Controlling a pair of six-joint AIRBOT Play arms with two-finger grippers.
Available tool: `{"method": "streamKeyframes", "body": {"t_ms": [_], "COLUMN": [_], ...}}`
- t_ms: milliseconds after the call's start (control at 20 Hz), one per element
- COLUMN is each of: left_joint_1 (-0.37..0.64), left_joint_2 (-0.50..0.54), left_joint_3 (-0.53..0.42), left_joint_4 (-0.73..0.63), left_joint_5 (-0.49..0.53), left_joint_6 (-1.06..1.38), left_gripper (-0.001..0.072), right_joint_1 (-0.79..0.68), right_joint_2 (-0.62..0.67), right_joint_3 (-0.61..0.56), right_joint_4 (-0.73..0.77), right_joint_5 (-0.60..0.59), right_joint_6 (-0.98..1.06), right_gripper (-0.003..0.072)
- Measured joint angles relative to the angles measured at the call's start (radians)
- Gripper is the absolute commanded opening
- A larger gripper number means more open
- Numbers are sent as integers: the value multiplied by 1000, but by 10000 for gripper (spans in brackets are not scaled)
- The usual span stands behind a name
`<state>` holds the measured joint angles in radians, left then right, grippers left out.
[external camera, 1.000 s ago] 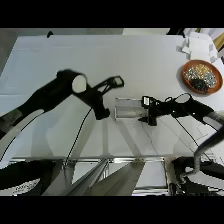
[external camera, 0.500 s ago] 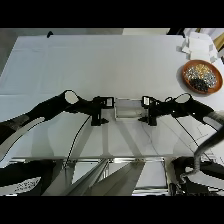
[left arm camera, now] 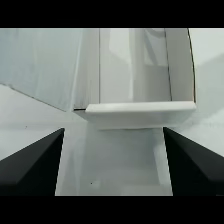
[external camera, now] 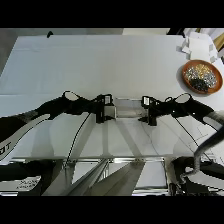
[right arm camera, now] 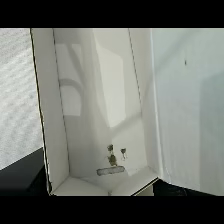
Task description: Fold the box and place the chain.
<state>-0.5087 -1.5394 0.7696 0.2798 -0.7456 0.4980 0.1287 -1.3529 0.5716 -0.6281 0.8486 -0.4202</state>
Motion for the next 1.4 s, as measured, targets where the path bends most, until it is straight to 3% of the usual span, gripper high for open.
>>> {"method": "streamKeyframes", "body": {"t_ms": [1400], "left_joint_1": [-6], "left_joint_2": [-26], "left_joint_3": [0], "left_joint_4": [-37], "left_joint_5": [-108], "left_joint_6": [53], "left_gripper": [707], "right_joint_1": [0], "right_joint_2": [0], "right_joint_3": [0], "right_joint_4": [-2], "right_joint_5": [2], "right_joint_6": [-2], "right_gripper": [270]}}
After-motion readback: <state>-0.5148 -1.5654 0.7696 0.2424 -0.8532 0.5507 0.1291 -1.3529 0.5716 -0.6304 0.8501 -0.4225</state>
